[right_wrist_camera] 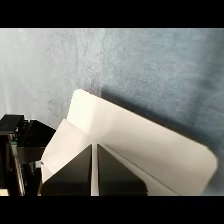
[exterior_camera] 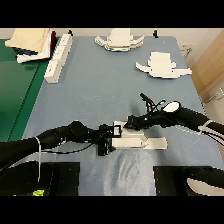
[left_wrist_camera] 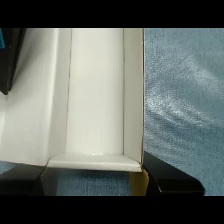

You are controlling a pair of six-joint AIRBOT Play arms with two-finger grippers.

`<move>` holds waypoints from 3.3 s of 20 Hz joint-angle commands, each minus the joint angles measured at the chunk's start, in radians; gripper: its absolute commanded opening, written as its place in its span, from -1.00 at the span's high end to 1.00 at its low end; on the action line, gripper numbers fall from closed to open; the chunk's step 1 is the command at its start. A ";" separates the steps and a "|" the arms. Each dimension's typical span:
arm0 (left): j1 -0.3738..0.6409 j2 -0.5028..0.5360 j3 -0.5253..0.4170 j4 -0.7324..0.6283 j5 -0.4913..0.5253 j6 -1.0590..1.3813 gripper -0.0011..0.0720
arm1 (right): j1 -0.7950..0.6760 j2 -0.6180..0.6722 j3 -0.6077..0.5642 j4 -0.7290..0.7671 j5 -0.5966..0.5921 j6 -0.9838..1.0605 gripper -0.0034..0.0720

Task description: Fold the box.

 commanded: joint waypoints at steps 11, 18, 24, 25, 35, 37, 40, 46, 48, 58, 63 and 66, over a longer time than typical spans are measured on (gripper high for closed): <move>0.000 0.000 0.000 0.001 0.000 0.001 -0.29 | 0.000 0.210 0.130 -0.100 0.119 -0.067 0.82; 0.000 0.000 0.000 0.001 0.000 0.001 -0.29 | 0.001 0.574 0.091 -0.471 0.351 -0.055 0.81; 0.000 -0.001 0.001 0.001 0.000 0.001 -0.29 | 0.001 0.695 -0.135 -0.686 0.389 -0.253 -0.57; 0.000 0.000 0.000 0.001 0.000 0.001 -0.29 | 0.001 0.691 -0.164 -0.705 0.343 -0.339 -0.60; 0.000 0.000 0.000 0.001 0.000 0.001 -0.29 | 0.003 0.592 -0.229 -0.636 0.095 -0.734 -0.65; 0.000 -0.001 0.001 0.001 0.000 0.001 -0.29 | 0.003 0.571 -0.229 -0.583 0.090 -0.773 -0.46; 0.000 -0.001 0.000 0.001 0.000 0.001 -0.29 | 0.015 0.570 -0.230 -0.542 0.092 -0.800 0.04; 0.000 -0.001 0.000 0.001 0.000 0.001 -0.29 | 0.063 0.550 -0.230 -0.530 0.080 -0.800 0.47; 0.000 -0.001 0.000 0.001 0.000 0.001 -0.29 | 0.083 0.531 -0.230 -0.522 0.061 -0.800 0.51; 0.000 -0.001 0.001 0.001 0.000 0.001 -0.29 | 0.115 0.464 -0.230 -0.433 -0.023 -0.826 -0.88; 0.000 -0.001 0.001 0.001 0.000 0.001 -0.29 | 0.115 0.464 -0.230 -0.436 -0.007 -0.813 -1.00; 0.000 -0.001 0.000 0.001 0.000 0.001 -0.29 | 0.115 0.473 -0.220 -0.474 0.065 -0.673 -0.58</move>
